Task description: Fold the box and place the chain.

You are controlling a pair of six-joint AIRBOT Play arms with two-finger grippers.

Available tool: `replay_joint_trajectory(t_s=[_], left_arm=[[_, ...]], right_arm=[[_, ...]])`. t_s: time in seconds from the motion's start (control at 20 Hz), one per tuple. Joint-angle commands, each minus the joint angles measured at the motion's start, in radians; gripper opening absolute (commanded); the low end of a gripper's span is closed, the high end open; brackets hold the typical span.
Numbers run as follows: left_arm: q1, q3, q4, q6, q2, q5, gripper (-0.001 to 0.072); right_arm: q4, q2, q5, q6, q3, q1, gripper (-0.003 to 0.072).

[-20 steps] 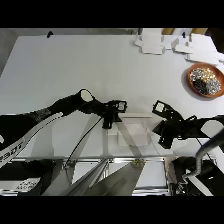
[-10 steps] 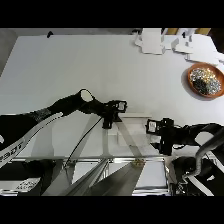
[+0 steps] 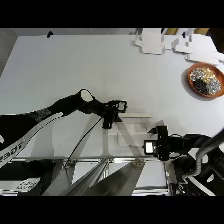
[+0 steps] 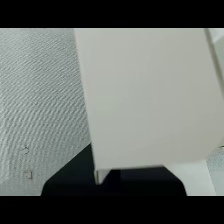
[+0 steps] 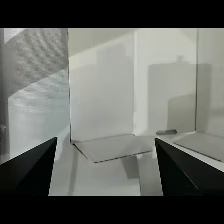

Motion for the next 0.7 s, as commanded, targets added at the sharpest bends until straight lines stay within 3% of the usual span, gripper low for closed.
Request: replay_joint_trajectory(t_s=[0.0, 0.3, 0.65], left_arm=[[0.000, 0.000, 0.000, 0.000, -0.001, 0.000, 0.0013], [0.000, 0.000, 0.000, 0.000, -0.001, 0.000, 0.0013], [0.000, 0.000, 0.000, 0.000, -0.001, 0.000, 0.0013]], right_arm=[[-0.014, 0.004, -0.129, -0.013, -0.044, 0.041, 0.0693], [-0.062, -0.058, -0.180, -0.013, -0.040, 0.040, 0.0692], [0.034, -0.056, -0.096, -0.021, 0.063, -0.090, 0.0691]])
